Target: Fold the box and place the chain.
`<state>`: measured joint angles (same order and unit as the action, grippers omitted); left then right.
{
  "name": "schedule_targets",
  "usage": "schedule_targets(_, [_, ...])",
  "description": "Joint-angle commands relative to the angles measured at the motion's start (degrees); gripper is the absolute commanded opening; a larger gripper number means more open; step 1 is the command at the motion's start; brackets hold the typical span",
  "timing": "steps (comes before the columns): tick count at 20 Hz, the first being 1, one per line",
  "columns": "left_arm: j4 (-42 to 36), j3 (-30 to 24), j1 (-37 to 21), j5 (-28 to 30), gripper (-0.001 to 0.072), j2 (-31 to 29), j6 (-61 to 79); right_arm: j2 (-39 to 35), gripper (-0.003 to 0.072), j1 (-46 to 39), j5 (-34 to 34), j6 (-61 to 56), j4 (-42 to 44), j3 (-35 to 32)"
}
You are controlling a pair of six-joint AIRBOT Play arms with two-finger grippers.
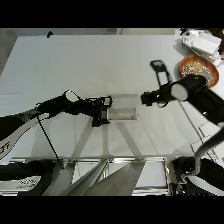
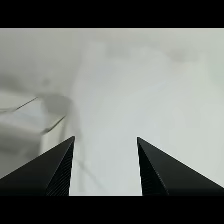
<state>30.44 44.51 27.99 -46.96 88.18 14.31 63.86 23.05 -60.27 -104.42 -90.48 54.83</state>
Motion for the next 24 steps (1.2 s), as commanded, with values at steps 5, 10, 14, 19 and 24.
schedule_targets(5, [0.0, 0.0, 0.0, 0.0, 0.0151, 0.0, 0.0, 12.8, 0.0386, -33.2, 3.3, 19.4, -0.3, 18.0])
schedule_targets(10, [0.0, 0.0, 0.0, 0.0, 0.0151, 0.0, 0.0, 28.7, 0.0317, -40.3, 4.0, 21.2, -0.4, 29.9])
schedule_targets(14, [0.0, 0.0, 0.0, 0.0, 0.0151, 0.0, 0.0, 35.0, 0.0316, -40.4, 7.7, 22.0, -0.8, 32.5])
schedule_targets(19, [0.0, 0.0, 0.0, 0.0, 0.0151, 0.0, 0.0, 38.5, 0.0311, -40.4, 8.2, 22.4, -0.8, 32.7])
schedule_targets(24, [0.0, 0.0, 0.0, 0.0, 0.0151, 0.0, 0.0, 39.7, 0.0265, -40.4, 5.6, 22.5, -2.4, 32.7])
